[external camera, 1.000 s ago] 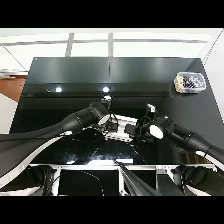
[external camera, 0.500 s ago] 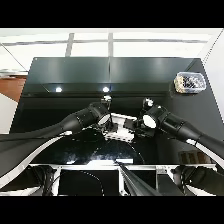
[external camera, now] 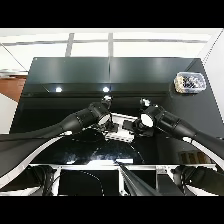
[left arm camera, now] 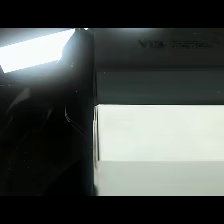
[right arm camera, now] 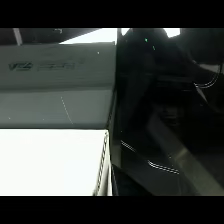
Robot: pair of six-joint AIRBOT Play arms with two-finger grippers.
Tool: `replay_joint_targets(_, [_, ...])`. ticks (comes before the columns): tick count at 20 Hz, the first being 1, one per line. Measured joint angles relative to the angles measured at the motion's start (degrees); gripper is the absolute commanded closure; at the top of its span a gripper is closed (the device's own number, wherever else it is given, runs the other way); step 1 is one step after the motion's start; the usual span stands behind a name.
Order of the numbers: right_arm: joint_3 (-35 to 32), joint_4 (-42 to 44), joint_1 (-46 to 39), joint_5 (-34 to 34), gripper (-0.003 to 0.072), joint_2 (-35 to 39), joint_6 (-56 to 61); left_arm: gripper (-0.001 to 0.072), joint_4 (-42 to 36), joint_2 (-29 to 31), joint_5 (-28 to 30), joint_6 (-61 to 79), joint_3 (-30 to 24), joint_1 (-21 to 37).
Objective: Fold the box and place the chain.
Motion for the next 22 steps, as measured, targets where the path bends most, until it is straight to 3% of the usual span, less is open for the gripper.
replay_joint_targets(9, [0.02,0.11,0.0,0.02,0.0632,-0.22,-2.45,0.0678,0.11,0.0,-0.04,-0.02,0.0,-0.02])
replay_joint_targets(11, [0.0,0.33,-0.02,-0.2,0.0532,-0.22,-3.17,0.0678,0.07,-0.02,-0.09,-0.13,-0.02,-0.02])
replay_joint_targets(22, [0.0,1.53,-0.02,-0.2,0.0538,-0.22,-7.72,0.0678,-0.02,-0.02,-0.26,0.0,-0.02,0.0])
